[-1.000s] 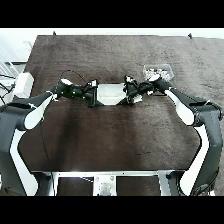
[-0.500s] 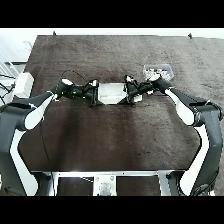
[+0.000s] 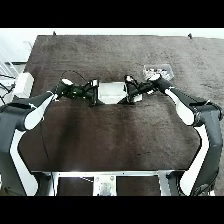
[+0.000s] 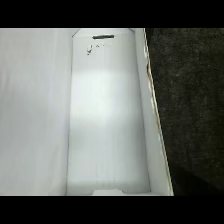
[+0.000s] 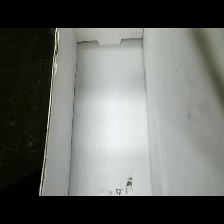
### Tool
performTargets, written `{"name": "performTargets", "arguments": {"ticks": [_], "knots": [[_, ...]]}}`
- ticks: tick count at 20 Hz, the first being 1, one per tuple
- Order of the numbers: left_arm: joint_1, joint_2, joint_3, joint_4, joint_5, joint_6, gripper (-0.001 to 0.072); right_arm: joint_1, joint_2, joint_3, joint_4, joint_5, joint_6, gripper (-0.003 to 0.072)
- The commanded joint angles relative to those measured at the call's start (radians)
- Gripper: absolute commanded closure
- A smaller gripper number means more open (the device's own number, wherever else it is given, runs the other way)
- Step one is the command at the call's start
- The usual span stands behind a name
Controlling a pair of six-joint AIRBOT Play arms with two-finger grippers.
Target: Fold the box and place the chain.
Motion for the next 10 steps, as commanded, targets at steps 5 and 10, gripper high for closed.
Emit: {"name": "performTargets", "arguments": {"ticks": [5,10], "knots": [[0.001,0.0,0.001,0.003,0.012,-0.004,0.0404,0.014,0.0,0.0,0.002,0.004,0.0,0.0174],[0.001,0.0,0.001,0.008,0.015,-0.021,0.0404,-0.011,0.003,0.019,0.0,0.01,0.101,-0.0034]]}}
